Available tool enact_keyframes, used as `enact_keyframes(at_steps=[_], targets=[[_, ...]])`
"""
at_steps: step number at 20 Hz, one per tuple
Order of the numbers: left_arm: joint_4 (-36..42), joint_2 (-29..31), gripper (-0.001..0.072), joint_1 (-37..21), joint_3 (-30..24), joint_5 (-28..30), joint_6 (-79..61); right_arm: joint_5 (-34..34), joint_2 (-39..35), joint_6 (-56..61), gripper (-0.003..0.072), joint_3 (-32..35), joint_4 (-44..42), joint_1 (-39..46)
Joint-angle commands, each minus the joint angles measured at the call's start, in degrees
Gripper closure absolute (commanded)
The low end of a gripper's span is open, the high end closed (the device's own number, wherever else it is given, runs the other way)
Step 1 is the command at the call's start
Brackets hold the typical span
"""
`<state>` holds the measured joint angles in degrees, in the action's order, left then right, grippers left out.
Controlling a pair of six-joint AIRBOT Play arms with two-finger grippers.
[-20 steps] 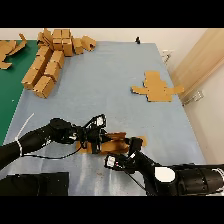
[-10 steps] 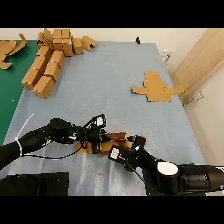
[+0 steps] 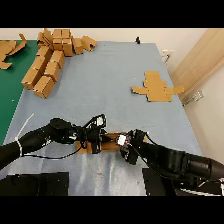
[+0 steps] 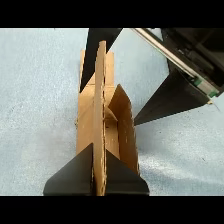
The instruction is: Fold the box.
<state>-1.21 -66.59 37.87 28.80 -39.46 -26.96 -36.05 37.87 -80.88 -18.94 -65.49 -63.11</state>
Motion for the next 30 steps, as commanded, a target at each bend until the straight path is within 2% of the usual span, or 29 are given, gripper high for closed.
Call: enact_keyframes(at_steps=[1, 5, 8, 11, 16, 30], targets=[[-0.02, 0.04, 0.0695, -0.02, 0.07, 0.0, -0.02, 4.15, -0.42, -24.02, -0.0034, 0.33, -19.26, 8.39], [-0.02, 0.04, 0.0695, -0.02, 0.07, 0.0, -0.02, 4.11, 0.07, -47.1, -0.0034, 0.33, -35.34, 15.69], [-0.02, 0.02, 0.0695, -0.02, 0.07, 0.0, -0.02, 3.91, 3.17, -61.13, -0.0034, 0.31, -46.21, 20.7], [-0.02, 0.02, 0.0695, -0.02, 0.07, 0.0, -0.02, 3.43, 7.21, -72.15, -0.0034, 0.11, -52.96, 23.96], [-0.02, 0.02, 0.0695, -0.02, 0.07, 0.0, -0.02, 2.32, 11.08, -77.66, -0.0034, -1.22, -54.42, 26.71], [-0.02, 0.04, 0.0696, -0.02, 0.07, 0.02, -0.02, -6.05, 12.17, -80.43, -0.0034, -1.22, -60.13, 26.69]])
